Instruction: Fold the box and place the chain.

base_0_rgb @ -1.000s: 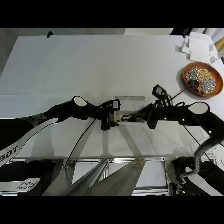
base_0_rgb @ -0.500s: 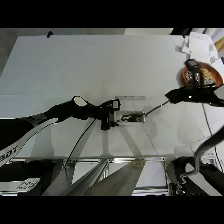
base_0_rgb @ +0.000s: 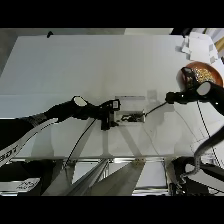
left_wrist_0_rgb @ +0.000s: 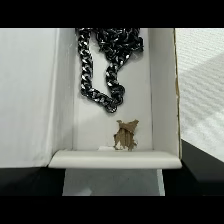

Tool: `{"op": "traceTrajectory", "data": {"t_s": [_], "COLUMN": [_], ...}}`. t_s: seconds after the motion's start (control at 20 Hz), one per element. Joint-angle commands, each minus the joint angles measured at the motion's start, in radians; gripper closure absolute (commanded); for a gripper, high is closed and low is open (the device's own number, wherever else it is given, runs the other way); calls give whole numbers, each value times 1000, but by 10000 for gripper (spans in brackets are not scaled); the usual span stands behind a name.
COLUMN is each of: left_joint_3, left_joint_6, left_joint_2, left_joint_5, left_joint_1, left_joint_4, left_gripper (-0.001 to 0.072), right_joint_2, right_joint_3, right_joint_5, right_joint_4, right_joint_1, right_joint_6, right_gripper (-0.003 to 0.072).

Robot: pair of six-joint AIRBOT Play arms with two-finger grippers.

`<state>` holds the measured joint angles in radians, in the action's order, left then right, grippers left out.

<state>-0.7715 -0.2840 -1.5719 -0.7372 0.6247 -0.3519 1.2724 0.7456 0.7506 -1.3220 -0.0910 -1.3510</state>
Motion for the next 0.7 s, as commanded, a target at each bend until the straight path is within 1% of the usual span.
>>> {"op": "traceTrajectory", "data": {"t_s": [0.0,0.15,0.3,0.4,0.65], "left_joint_3": [0,0,0,0,0], "left_joint_6": [0,0,0,0,0], "left_joint_2": [0,0,0,0,0], "left_joint_5": [0,0,0,0,0], "left_joint_1": [0,0,0,0,0], "left_joint_4": [0,0,0,0,0], "left_gripper": [388,388,388,388,388], "right_joint_2": [64,74,74,74,72], "right_joint_3": [0,0,0,0,0], "right_joint_5": [-54,-43,-10,10,59], "right_joint_4": [-18,-32,-112,-145,-150], "right_joint_1": [43,46,46,46,46], "right_joint_6": [-66,-77,-137,-142,-142], "right_gripper": [280,289,289,289,289]}}
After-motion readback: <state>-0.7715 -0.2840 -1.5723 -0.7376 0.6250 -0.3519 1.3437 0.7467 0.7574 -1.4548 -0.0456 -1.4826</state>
